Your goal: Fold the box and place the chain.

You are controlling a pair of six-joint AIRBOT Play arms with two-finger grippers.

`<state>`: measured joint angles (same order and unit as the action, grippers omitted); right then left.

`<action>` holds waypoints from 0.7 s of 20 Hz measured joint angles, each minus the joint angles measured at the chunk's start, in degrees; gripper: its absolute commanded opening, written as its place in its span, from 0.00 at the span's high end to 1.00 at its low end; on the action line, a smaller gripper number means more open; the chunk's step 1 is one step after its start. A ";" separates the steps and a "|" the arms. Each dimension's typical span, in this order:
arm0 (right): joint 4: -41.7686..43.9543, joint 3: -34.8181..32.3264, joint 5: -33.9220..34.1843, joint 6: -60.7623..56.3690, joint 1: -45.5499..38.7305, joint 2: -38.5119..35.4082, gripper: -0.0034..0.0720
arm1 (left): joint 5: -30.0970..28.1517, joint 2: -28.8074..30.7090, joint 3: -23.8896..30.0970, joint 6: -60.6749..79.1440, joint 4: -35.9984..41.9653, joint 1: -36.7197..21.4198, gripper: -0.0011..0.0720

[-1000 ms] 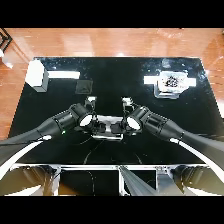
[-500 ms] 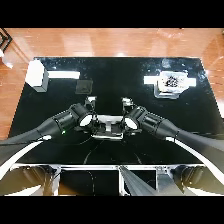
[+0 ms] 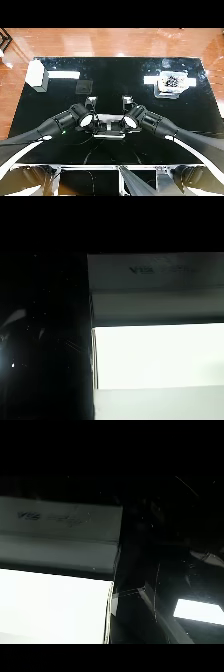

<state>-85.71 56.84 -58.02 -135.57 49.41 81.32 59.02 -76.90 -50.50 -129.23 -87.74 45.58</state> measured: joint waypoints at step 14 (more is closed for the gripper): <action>0.11 1.66 -2.86 1.05 0.00 -0.07 0.30 | -0.02 -0.09 0.09 0.26 -0.39 0.00 0.95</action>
<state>-85.60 58.50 -60.88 -134.52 49.41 81.25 59.00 -76.99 -50.41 -128.97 -88.14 45.58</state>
